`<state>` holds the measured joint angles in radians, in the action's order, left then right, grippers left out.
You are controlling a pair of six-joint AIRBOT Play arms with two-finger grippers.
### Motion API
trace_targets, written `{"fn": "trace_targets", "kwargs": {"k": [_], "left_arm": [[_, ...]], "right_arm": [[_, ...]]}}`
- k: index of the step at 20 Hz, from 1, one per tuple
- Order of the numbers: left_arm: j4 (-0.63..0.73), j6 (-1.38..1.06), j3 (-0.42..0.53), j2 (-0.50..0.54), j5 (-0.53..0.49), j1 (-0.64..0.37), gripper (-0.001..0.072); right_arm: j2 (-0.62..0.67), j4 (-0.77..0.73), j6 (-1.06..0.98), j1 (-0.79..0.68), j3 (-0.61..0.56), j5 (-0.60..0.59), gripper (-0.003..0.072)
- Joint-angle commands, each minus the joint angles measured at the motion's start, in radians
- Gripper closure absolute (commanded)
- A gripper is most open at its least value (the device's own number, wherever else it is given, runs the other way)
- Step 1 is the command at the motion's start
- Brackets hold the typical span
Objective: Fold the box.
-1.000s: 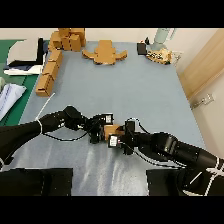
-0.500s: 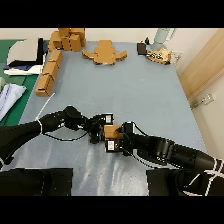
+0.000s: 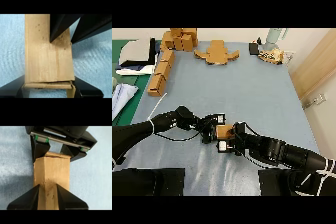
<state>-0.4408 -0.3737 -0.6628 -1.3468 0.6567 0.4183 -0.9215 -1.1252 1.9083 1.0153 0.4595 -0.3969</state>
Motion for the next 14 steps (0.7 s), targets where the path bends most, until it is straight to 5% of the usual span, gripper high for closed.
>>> {"fn": "trace_targets", "kwargs": {"k": [1,14], "left_arm": [[0.0,0.0,-0.001,0.0,0.0,0.0,0.0191],[0.0,0.0,-0.001,0.0,0.0,0.0,0.0191]], "right_arm": [[0.0,0.003,-0.002,0.001,0.003,-0.001,0.0386],[0.044,0.004,-0.001,0.002,0.017,-0.005,0.0386]]}}
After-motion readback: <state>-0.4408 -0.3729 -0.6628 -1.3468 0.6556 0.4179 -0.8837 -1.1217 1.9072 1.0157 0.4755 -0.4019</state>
